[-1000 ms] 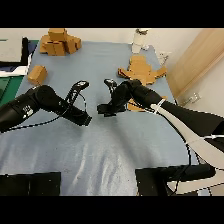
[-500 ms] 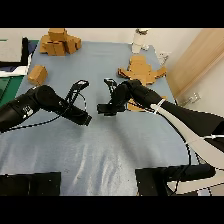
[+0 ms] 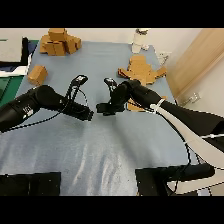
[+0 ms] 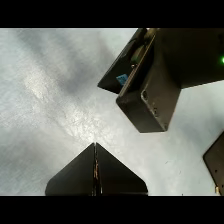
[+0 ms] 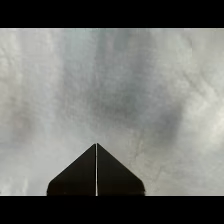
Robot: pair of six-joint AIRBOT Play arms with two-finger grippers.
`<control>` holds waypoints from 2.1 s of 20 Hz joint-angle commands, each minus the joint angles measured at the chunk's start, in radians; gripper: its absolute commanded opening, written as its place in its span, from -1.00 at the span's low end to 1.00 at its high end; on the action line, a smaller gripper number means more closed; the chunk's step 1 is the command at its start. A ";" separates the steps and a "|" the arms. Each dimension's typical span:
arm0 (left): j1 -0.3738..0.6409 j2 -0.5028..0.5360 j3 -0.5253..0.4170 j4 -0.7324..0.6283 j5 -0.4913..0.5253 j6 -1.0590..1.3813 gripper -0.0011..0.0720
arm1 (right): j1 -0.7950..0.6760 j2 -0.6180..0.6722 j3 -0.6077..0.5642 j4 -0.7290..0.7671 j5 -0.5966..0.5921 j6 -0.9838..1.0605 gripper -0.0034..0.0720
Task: Fold the box.
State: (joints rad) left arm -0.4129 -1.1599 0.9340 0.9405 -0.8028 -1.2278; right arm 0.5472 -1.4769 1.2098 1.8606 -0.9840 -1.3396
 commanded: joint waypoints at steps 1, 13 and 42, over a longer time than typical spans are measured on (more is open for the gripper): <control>0.001 0.000 0.000 -0.024 0.016 -0.002 -0.05 | -0.055 0.000 0.094 -0.173 -0.011 0.011 -0.78; 0.001 0.000 0.000 -0.088 0.003 -0.031 0.91 | -0.977 -0.120 0.283 0.016 -0.212 -0.507 0.48; 0.221 0.023 0.060 -0.132 -0.322 0.097 0.88 | -0.615 0.175 -0.338 0.188 -0.287 -0.532 0.11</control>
State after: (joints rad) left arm -0.2317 -1.1381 0.9928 0.8093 -1.0561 -1.1629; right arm -0.1123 -1.3876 0.9936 2.1235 -1.3407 -1.9530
